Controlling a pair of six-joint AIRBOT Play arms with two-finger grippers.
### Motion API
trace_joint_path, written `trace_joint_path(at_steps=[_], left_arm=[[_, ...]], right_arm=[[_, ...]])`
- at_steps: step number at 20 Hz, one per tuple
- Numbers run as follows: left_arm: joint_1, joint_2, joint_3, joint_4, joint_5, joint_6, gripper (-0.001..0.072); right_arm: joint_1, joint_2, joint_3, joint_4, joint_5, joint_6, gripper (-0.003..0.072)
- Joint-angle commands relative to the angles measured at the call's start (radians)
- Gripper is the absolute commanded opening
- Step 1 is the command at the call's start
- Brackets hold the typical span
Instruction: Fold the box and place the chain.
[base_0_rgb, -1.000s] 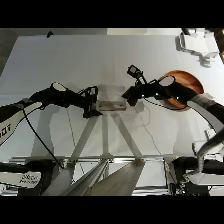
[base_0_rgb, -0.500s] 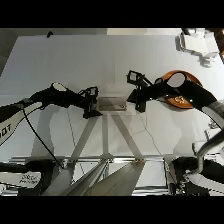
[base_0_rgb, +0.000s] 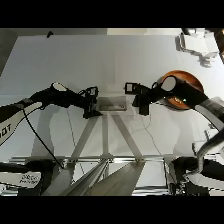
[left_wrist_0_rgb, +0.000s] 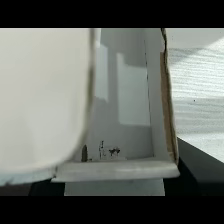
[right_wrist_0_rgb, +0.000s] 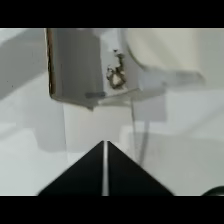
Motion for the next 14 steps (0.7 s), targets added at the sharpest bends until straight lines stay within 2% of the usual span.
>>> trace_joint_path(at_steps=[1,2,5,14], left_arm=[[0.0,0.0,0.0,0.0,0.001,0.0,0.0143],[0.0,0.0,0.0,0.0,0.001,0.0,0.0143],[0.0,0.0,0.0,0.0,0.001,0.0,0.0143],[0.0,0.0,0.0,0.0,0.001,0.0,0.0143]], right_arm=[[0.063,-0.054,0.0,-0.014,-0.085,-0.017,0.0149],[0.083,-0.055,0.0,-0.014,-0.116,-0.017,0.0203],[0.125,-0.055,0.0,-0.014,-0.162,-0.017,0.0203],[0.141,-0.055,0.0,-0.001,-0.161,-0.016,0.0194]])
